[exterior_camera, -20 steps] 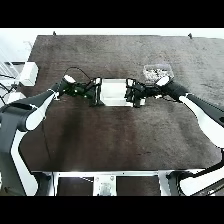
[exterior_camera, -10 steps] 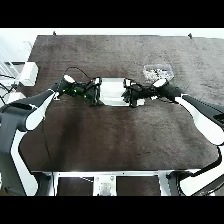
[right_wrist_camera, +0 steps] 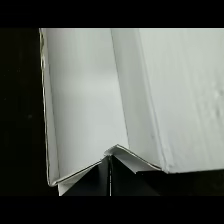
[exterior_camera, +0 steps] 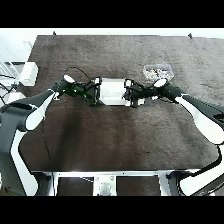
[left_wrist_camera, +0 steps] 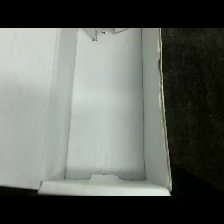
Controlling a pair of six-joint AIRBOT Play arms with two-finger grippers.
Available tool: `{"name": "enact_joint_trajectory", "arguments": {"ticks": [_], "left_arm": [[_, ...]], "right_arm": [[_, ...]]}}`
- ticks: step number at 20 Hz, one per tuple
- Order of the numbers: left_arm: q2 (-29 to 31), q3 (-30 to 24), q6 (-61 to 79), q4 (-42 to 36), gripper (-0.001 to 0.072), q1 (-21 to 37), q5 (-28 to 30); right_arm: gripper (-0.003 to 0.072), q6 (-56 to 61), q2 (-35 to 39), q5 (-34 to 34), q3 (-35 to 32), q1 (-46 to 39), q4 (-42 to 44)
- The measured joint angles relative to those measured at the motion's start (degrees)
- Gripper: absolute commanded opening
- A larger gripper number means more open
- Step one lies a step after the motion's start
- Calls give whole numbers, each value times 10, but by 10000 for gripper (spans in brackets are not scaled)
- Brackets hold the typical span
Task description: Fold the box and place the chain.
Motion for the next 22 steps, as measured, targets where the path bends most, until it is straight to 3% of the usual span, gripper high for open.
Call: {"name": "enact_joint_trajectory", "arguments": {"ticks": [7,12,18,22], "left_arm": [[0,0,0,0,299,0,-1],[0,0,1,0,299,0,-1],[0,0,1,0,299,0,-1],[0,0,1,0,299,0,-2]], "right_arm": [[7,168,76,83,0,-31,-92],[7,342,140,99,0,-89,-110],[7,576,150,98,-11,-183,-115],[7,654,111,94,-20,-202,-106]]}}
